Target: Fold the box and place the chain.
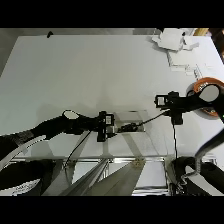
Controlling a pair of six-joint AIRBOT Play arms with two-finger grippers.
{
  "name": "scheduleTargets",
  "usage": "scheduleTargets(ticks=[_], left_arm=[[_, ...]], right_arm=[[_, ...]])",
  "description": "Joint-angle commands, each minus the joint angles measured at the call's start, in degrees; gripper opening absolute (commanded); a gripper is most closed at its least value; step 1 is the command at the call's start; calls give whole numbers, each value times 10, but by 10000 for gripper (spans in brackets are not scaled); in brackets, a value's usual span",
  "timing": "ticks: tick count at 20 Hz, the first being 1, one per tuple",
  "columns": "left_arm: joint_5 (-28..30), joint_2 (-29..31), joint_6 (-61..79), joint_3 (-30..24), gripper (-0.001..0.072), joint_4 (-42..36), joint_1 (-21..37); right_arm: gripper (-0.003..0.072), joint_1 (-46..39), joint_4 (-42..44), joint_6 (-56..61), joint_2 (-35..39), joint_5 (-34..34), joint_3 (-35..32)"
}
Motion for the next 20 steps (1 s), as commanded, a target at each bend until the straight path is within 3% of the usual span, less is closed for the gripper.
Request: scheduleTargets(ticks=[1,9,18,19,20], left_arm=[[0,0,0,0,140,0,0],[0,0,0,0,140,0,0],[0,0,0,0,140,0,0],[0,0,0,0,140,0,0],[0,0,0,0,140,0,0]], right_arm=[[159,-10,-15,-22,-68,-18,0],[159,-10,-14,-38,-149,-46,0],[157,-10,-12,-52,-155,-77,-4],[137,-10,-12,-52,-155,-77,-8],[41,-10,-12,-52,-155,-73,-10]])
